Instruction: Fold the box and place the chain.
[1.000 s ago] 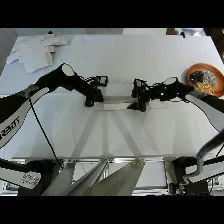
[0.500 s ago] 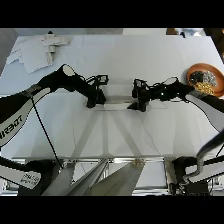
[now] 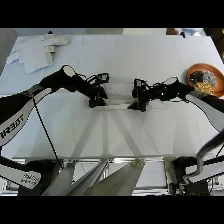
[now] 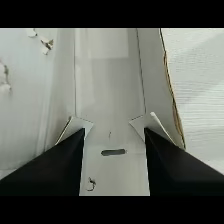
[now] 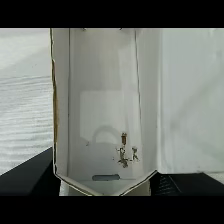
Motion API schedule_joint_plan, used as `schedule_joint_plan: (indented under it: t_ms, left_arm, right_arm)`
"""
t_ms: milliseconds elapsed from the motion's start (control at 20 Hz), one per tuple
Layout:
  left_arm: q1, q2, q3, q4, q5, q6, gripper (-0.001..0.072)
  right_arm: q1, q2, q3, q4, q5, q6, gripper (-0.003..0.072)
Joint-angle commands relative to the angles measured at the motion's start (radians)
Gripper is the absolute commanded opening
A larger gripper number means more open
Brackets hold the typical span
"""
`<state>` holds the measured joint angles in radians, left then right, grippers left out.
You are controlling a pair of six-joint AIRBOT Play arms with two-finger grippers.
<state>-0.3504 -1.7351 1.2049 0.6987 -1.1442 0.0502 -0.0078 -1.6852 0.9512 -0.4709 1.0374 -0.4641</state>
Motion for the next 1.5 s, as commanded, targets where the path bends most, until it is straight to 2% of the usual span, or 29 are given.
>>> schedule_joint_plan:
  t_ms: [0, 50, 100, 150, 500, 750, 900, 950, 1050, 1250, 1450]
  left_arm:
    - [-0.001, 0.000, 0.000, 0.014, 0.003, -0.018, 0.0268]
    - [-0.001, 0.000, 0.000, 0.031, 0.003, -0.017, 0.0106]
    - [-0.001, 0.000, 0.000, 0.049, 0.002, -0.018, 0.0027]
    - [-0.001, 0.000, 0.000, 0.069, -0.006, -0.017, 0.0008]
    - [0.002, 0.064, 0.000, 0.246, -0.034, -0.082, 0.0008]
    - [0.024, 0.108, 0.000, 0.269, -0.043, -0.163, 0.0008]
    - [0.082, 0.193, 0.000, 0.304, -0.043, -0.246, 0.0007]
    - [0.109, 0.224, 0.000, 0.306, -0.043, -0.294, 0.0007]
    - [0.182, 0.267, 0.000, 0.302, -0.042, -0.551, 0.0007]
    - [0.317, 0.259, -0.005, 0.320, -0.105, -1.052, 0.0007]
    - [0.320, 0.259, -0.082, 0.328, -0.082, -1.133, 0.0007]
  right_arm:
    - [0.000, 0.000, 0.000, 0.000, 0.002, -0.001, 0.0458]
    - [0.000, 0.000, 0.000, 0.000, 0.002, -0.001, 0.0458]
    - [0.000, 0.000, 0.000, 0.000, 0.002, -0.001, 0.0458]
    - [0.000, 0.000, 0.000, 0.000, 0.002, -0.001, 0.0458]
    - [0.000, 0.000, 0.000, 0.000, 0.002, -0.001, 0.0458]
    - [0.000, 0.000, 0.000, 0.000, 0.002, -0.001, 0.0458]
    - [0.000, 0.000, 0.000, 0.000, 0.002, -0.001, 0.0458]
    - [0.000, 0.000, 0.000, 0.000, 0.002, -0.001, 0.0458]
    - [0.000, 0.000, 0.000, 0.000, 0.002, -0.001, 0.0458]
    - [0.000, 0.000, 0.000, 0.000, 0.002, -0.001, 0.0458]
    - [0.000, 0.000, 0.000, 0.000, 0.002, -0.001, 0.0458]
